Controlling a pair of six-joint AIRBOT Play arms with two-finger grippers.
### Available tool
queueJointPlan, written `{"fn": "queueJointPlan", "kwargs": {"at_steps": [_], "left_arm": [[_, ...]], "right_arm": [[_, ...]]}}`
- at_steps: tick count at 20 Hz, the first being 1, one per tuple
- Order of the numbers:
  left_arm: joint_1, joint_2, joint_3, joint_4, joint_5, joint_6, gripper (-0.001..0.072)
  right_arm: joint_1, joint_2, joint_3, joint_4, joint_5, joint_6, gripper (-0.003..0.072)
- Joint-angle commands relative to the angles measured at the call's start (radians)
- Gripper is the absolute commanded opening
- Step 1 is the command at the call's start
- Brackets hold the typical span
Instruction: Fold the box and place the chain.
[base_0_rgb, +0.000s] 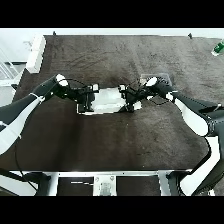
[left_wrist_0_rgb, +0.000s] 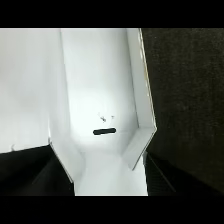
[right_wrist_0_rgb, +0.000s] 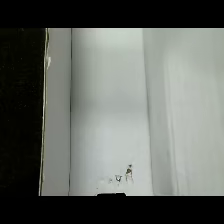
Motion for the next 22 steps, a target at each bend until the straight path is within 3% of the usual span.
{"fn": "queueJointPlan", "kwargs": {"at_steps": [1, 2, 6, 8, 18, 19, 20, 21, 22], "left_arm": [[-0.016, -0.001, -0.002, -0.008, 0.007, -0.012, 0.0481], [-0.02, -0.001, -0.004, -0.009, 0.006, -0.011, 0.0395], [-0.022, -0.001, -0.005, -0.008, 0.033, -0.011, 0.0395], [-0.022, -0.001, -0.005, -0.01, 0.035, -0.011, 0.0232], [-0.022, -0.001, -0.037, -0.166, 0.095, 0.084, 0.0231], [-0.022, -0.001, -0.039, -0.167, 0.093, 0.101, 0.0247], [-0.022, -0.001, -0.039, -0.175, 0.099, 0.101, 0.0348], [-0.022, -0.001, -0.039, -0.191, 0.108, 0.101, 0.0504], [-0.022, -0.001, -0.039, -0.199, 0.11, 0.101, 0.0545]], "right_arm": [[0.001, 0.0, 0.0, 0.0, 0.0, 0.0, 0.0495], [0.001, 0.0, 0.0, 0.0, 0.0, 0.0, 0.0495], [0.001, 0.0, 0.0, 0.0, 0.0, 0.0, 0.0495], [0.001, 0.0, 0.0, 0.0, 0.0, 0.0, 0.0495], [0.001, 0.0, 0.0, 0.0, 0.0, 0.0, 0.0495], [0.001, 0.0, 0.0, 0.0, 0.0, 0.0, 0.0495], [0.001, 0.0, 0.0, 0.0, 0.0, 0.0, 0.0495], [0.001, 0.0, 0.0, 0.0, 0.0, 0.0, 0.0495], [0.001, 0.0, 0.0, 0.0, 0.0, 0.0, 0.0495]]}}
